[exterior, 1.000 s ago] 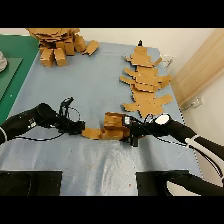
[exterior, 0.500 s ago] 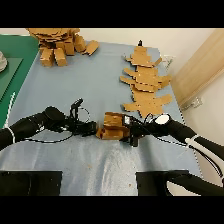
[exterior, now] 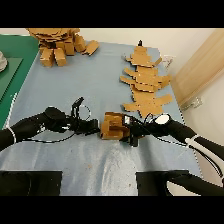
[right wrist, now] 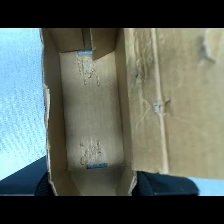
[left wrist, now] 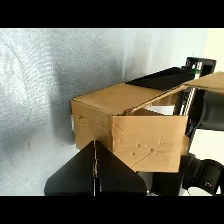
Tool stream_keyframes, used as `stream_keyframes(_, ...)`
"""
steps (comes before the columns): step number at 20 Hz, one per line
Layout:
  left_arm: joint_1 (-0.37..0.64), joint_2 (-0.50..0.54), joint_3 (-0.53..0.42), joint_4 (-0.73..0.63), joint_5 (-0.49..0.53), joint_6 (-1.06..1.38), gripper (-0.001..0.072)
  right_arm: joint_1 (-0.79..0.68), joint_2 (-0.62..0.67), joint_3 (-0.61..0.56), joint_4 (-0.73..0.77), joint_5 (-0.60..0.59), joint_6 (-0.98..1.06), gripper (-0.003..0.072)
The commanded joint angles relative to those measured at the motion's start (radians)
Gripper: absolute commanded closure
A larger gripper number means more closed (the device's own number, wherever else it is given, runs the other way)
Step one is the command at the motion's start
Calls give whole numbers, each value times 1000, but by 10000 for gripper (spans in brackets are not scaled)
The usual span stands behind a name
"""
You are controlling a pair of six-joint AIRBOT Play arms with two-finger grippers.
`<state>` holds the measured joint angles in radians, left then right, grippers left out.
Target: Fold the box.
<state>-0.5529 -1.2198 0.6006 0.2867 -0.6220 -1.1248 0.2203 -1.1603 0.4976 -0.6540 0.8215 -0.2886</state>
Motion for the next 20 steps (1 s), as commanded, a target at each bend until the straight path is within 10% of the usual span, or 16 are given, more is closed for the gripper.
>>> stream_keyframes(1, -1, 0, 1, -10, 10, 24, 697, 0, 0, 0, 0, 0, 0, 166)
stream_keyframes(6, -2, -1, 1, 36, 8, -34, 664, 0, 0, 0, 0, 0, 0, 166)
stream_keyframes(7, -2, -1, 1, 35, 2, -37, 348, 0, 0, 0, 0, 0, 0, 166)
stream_keyframes(8, 0, -1, 1, 36, -14, -55, 208, 0, 0, 0, 0, 0, 0, 166)
stream_keyframes(20, 68, 66, 2, 369, -57, -428, 208, 0, 0, 0, 0, 0, 0, 166)
